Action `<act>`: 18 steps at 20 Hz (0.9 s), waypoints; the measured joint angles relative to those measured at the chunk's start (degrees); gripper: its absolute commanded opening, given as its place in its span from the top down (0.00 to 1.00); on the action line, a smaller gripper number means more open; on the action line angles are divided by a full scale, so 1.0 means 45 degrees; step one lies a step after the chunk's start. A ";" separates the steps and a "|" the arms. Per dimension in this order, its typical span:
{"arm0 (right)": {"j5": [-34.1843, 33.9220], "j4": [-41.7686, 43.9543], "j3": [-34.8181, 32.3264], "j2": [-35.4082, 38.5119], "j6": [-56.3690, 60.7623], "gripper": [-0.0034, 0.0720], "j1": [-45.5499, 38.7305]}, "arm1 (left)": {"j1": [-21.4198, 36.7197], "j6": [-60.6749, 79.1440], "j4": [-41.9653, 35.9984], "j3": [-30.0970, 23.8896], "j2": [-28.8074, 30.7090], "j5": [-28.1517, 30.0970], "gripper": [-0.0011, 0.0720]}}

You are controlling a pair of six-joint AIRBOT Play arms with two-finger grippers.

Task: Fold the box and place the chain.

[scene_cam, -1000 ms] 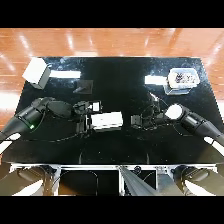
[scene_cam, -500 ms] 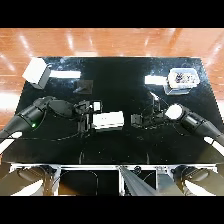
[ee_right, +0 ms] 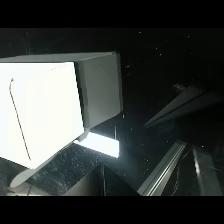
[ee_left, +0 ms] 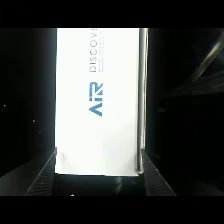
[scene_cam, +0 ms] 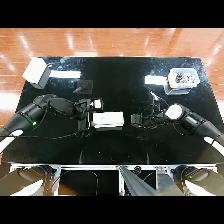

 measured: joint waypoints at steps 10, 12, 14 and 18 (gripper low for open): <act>-0.0024 0.0000 0.0000 0.0000 -0.0117 0.92 0.0000 | -0.0015 -0.0374 -0.0063 0.0024 -0.0248 -0.0325 0.13; -0.0029 0.0000 0.0000 0.0000 -0.0121 0.92 0.0000 | -0.0073 -0.0413 -0.0034 0.0029 -0.0447 -0.0340 0.13; -0.0034 0.0000 0.0000 0.0000 -0.0136 0.92 0.0000 | -0.0151 -0.0423 0.0015 0.0039 -0.0578 -0.0389 0.13; -0.0078 0.0000 0.0000 0.0000 -0.0180 0.92 0.0000 | -0.0223 -0.0636 0.0131 0.0049 -0.0709 -0.0345 0.14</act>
